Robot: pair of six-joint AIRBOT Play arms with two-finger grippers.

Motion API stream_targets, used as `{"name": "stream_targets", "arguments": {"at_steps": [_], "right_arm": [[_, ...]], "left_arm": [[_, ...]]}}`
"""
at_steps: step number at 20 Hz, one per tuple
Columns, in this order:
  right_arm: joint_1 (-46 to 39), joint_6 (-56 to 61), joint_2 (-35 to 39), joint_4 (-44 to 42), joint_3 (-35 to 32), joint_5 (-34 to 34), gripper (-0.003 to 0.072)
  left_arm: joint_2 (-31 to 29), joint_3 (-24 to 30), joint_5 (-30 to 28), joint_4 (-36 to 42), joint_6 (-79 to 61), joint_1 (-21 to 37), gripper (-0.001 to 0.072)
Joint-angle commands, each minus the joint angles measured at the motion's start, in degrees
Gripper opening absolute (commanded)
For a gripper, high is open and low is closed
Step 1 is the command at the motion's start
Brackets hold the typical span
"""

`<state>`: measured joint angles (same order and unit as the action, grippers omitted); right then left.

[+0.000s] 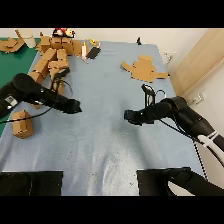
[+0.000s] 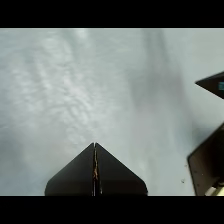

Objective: Fold the box.

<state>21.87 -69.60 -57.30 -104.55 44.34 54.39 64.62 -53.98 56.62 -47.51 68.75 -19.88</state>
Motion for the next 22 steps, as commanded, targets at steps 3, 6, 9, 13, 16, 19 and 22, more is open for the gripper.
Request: {"name": "stream_targets", "arguments": {"at_steps": [3, 6, 9, 13, 16, 19, 22], "right_arm": [[0.04, -4.5, -7.37, -2.8, 5.7, -0.37, 0.0005], [0.02, -6.19, -9.88, -2.86, 6.47, -0.39, 0.0005], [0.02, -6.12, -10.58, -3.04, 6.54, -1.01, 0.0005], [0.02, -6.12, -10.51, -3.21, 6.54, -0.96, 0.0005], [0.02, -6.12, -10.49, -3.21, 6.54, -0.96, 0.0005], [0.02, -6.1, -10.49, -3.21, 6.54, -0.96, 0.0005], [0.02, -6.1, -10.49, -3.21, 6.54, -0.96, 0.0005]], "left_arm": [[5.18, -0.68, -2.91, 5.49, 1.73, -7.54, 0.001], [6.62, -0.68, -4.22, 7.3, 1.7, -8.02, 0.001], [6.75, -0.68, -5.29, 7.3, 1.6, -7.91, 0.0011], [6.75, -0.68, -5.18, 7.28, 1.6, -7.98, 0.0011], [6.75, -0.68, -5.18, 7.3, 1.57, -7.98, 0.0011], [6.75, -0.68, -5.18, 7.28, 1.6, -7.98, 0.0011], [6.75, -0.68, -5.18, 7.28, 1.6, -7.98, 0.0011]]}}
